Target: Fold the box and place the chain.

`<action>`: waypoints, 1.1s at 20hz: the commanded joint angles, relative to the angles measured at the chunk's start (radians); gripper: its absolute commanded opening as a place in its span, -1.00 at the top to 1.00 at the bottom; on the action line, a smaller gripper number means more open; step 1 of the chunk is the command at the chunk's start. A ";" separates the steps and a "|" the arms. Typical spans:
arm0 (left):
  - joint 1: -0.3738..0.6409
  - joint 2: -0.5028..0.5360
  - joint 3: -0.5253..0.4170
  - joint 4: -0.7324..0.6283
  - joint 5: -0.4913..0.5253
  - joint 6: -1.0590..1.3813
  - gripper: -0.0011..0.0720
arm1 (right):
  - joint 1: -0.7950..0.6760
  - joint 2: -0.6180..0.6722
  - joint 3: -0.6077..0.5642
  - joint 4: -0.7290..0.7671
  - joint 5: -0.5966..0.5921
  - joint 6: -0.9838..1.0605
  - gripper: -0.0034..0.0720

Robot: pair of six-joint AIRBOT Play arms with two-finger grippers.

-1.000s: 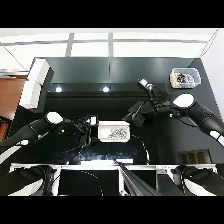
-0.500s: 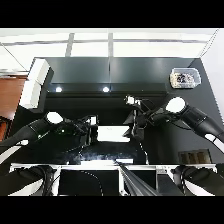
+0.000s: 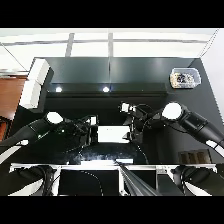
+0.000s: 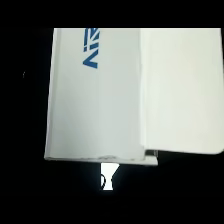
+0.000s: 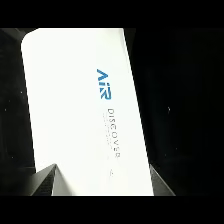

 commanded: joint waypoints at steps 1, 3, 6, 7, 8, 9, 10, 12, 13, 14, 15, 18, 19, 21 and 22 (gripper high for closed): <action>0.000 -0.001 0.000 0.000 -0.001 0.000 -0.23 | 0.037 0.003 0.000 -0.080 -0.026 0.080 -0.57; 0.000 -0.001 0.000 0.000 -0.002 0.000 -0.23 | 0.037 0.003 0.000 -0.080 -0.026 0.098 -0.28; 0.000 -0.001 0.000 0.000 -0.002 0.000 -0.23 | 0.037 0.003 0.003 -0.079 -0.023 0.098 -0.03; 0.000 -0.001 0.000 0.000 -0.002 0.000 -0.23 | 0.037 0.003 0.005 -0.077 -0.021 0.098 0.08; 0.000 -0.001 0.000 0.000 -0.002 0.000 -0.23 | 0.037 0.003 0.008 -0.077 -0.021 0.098 0.08; 0.000 -0.001 0.000 0.000 -0.002 0.000 -0.23 | 0.037 0.003 0.013 -0.076 -0.021 0.098 0.08; 0.000 -0.001 0.000 0.000 -0.002 0.000 -0.23 | 0.037 0.003 0.020 -0.076 -0.020 0.099 0.08; 0.000 -0.001 0.000 0.000 -0.002 0.000 -0.24 | 0.037 0.003 0.034 -0.075 -0.019 0.102 0.08; 0.000 -0.001 0.000 0.001 -0.002 0.000 -0.23 | 0.037 0.003 0.035 -0.076 -0.020 0.104 0.08; 0.000 -0.001 0.000 0.001 -0.002 0.000 -0.24 | 0.037 0.003 0.035 -0.076 -0.020 0.124 0.09; 0.000 -0.001 0.000 0.001 -0.002 0.000 -0.23 | 0.037 0.003 0.035 -0.077 -0.019 0.143 0.09; 0.000 -0.001 0.000 0.001 -0.002 0.000 -0.23 | 0.037 0.002 0.035 -0.079 -0.019 0.146 0.09; 0.000 -0.001 0.000 0.001 -0.002 0.000 -0.23 | 0.037 0.000 0.035 -0.079 -0.018 0.154 0.09; 0.000 -0.001 0.000 0.001 -0.002 0.000 -0.23 | 0.037 0.000 0.035 -0.079 -0.015 0.159 0.09; 0.000 -0.001 0.000 0.001 -0.002 0.000 -0.23 | 0.037 0.000 0.035 -0.079 -0.015 0.161 0.09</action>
